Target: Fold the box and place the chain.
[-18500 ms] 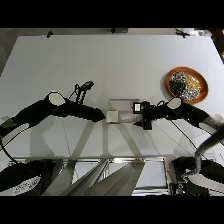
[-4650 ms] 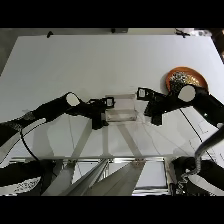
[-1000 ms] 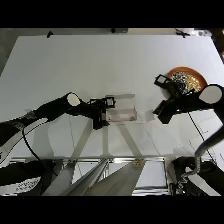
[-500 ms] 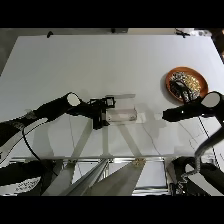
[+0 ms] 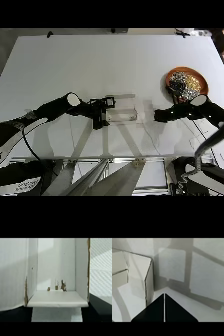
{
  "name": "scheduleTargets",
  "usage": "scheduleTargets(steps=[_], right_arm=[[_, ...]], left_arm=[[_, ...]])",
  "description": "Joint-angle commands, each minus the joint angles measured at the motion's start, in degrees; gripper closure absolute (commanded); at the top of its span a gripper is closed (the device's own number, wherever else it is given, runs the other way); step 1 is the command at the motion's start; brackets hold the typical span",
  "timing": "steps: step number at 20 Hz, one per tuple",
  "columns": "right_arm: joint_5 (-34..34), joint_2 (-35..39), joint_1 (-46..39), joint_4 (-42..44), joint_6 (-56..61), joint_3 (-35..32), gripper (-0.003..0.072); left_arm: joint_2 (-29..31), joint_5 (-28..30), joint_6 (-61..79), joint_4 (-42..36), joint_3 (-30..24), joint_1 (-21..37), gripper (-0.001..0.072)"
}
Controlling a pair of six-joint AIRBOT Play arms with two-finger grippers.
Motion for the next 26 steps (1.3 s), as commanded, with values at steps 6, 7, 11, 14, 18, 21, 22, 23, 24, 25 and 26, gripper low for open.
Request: scheduleTargets(steps=[6, 7, 11, 14, 18, 21, 22, 23, 24, 25, 26], right_arm=[[0.3, -3.3, 0.0, 12.7, -8.9, -0.2, 0.0679], [0.8, -3.3, 0.0, 13.9, -10.1, -0.2, 0.0679], [2.6, -3.3, 0.0, 16.2, -11.4, -0.2, 0.0678], [5.5, -3.3, 0.0, 16.5, -12.4, -0.2, 0.0675], [7.5, -1.8, 0.0, 17.1, -12.9, -0.2, 0.0483], [7.6, -1.3, 0.0, 17.2, -12.9, -0.2, 0.0402], [7.8, -1.3, 0.1, 17.5, -12.9, -0.2, 0.0288], [7.7, -1.3, 0.6, 17.8, -13.2, -0.2, 0.0272], [7.6, -1.3, 1.6, 18.7, -14.4, -0.2, 0.0272], [7.2, -1.3, 2.8, 19.8, -14.8, -0.2, 0.0272], [6.1, -1.3, 4.2, 20.6, -15.4, -0.1, 0.0272]], left_arm=[[0.0, 0.0, 0.0, 0.0, 0.0, 0.0, 0.0318], [0.0, 0.0, 0.0, 0.0, 0.0, 0.0, 0.0318], [0.0, 0.0, 0.0, 0.0, 0.0, 0.0, 0.0318], [0.0, 0.0, 0.0, 0.0, 0.0, 0.0, 0.0318], [0.0, 0.0, 0.0, 0.0, 0.0, 0.0, 0.0318], [0.0, 0.0, 0.0, 0.0, 0.0, 0.0, 0.0318], [0.0, 0.0, 0.0, 0.0, 0.0, 0.0, 0.0318], [0.0, 0.0, 0.0, 0.0, 0.0, 0.0, 0.0318], [0.0, 0.0, 0.0, 0.0, 0.0, 0.0, 0.0318], [0.0, 0.0, 0.0, 0.0, 0.0, 0.0, 0.0318], [0.0, 0.0, 0.0, 0.0, 0.0, 0.0, 0.0318]])
